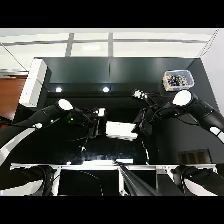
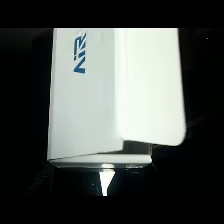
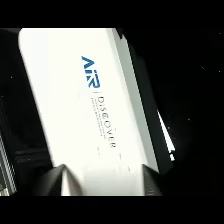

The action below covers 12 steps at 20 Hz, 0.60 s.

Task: Fold the box and place the chain.

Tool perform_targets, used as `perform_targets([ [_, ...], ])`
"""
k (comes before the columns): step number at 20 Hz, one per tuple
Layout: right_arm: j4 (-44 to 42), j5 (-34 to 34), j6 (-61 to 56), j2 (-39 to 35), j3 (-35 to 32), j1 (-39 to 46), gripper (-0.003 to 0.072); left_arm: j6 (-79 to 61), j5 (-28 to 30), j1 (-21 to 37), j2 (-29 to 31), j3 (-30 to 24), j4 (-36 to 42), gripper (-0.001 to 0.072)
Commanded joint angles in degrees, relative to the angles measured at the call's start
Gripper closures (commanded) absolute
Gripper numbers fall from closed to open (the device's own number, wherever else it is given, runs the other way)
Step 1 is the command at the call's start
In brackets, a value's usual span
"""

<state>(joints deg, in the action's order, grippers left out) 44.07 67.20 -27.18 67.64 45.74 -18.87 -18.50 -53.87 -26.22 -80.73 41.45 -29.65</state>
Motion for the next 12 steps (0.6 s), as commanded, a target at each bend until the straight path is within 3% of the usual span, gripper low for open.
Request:
perform_targets([
  [1,0.57,0.96,0.22,0.0,-0.04,-0.28,0.0236,-0.07,-0.02,0.0,-0.04,0.02,0.0,0.0355],
  [2,0.59,1.36,0.22,-0.02,-0.04,-0.31,0.0316,-0.07,-0.02,0.0,-0.04,0.02,0.0,0.0355],
  [3,0.59,1.53,0.22,-0.02,-0.04,-0.28,0.0349,-0.07,-0.02,0.0,-0.04,0.02,-0.02,0.0355],
  [12,3.06,1.64,-0.13,-0.04,-0.04,-1.46,0.0366,-0.07,-0.02,0.0,-0.04,0.02,-0.02,0.0355],
])
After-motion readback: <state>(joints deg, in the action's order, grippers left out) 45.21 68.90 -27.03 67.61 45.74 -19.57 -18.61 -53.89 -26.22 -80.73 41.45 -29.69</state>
